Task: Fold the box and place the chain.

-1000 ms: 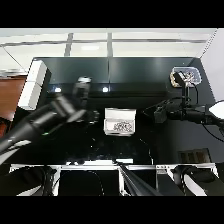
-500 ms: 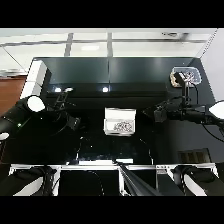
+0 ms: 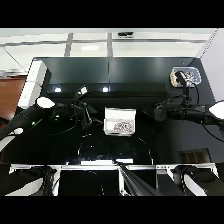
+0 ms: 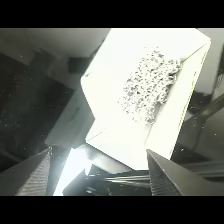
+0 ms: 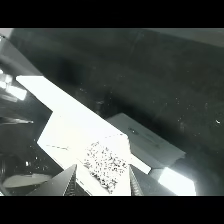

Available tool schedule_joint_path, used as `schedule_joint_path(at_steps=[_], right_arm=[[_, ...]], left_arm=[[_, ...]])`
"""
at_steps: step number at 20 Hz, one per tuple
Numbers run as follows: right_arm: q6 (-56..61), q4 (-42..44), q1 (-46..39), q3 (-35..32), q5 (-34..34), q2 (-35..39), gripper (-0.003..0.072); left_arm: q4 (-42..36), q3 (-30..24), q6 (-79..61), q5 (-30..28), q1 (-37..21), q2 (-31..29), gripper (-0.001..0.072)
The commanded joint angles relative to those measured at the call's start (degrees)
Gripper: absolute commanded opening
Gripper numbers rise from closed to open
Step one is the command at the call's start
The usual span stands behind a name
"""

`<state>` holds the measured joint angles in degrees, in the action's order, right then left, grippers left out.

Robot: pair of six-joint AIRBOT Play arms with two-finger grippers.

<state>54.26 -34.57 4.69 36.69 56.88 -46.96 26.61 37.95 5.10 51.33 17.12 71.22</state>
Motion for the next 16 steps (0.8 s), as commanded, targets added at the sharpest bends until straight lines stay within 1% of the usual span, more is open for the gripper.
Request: schedule_joint_path(at_steps=[1,4,5,9,16], right_arm=[[0.2,0.0,0.02,-0.02,-0.85,0.02,0.0365],[0.22,0.0,0.02,-0.02,-1.42,0.02,0.0365],[0.2,0.0,0.02,-0.02,-1.51,0.0,0.0365],[0.2,0.0,0.02,-0.02,-1.68,0.0,0.0365],[0.2,0.0,0.02,-0.02,-1.51,0.0,0.0366]], left_arm=[[4.55,-0.02,-9.31,-1.07,1.14,0.96,0.0719],[14.78,-0.02,-14.36,-1.25,4.44,1.07,0.0719],[15.23,0.0,-15.54,-1.44,5.46,1.38,0.0717],[8.9,0.11,-18.43,-1.44,7.21,4.35,0.071],[8.31,2.19,-18.43,-1.6,7.21,7.98,0.0709]])
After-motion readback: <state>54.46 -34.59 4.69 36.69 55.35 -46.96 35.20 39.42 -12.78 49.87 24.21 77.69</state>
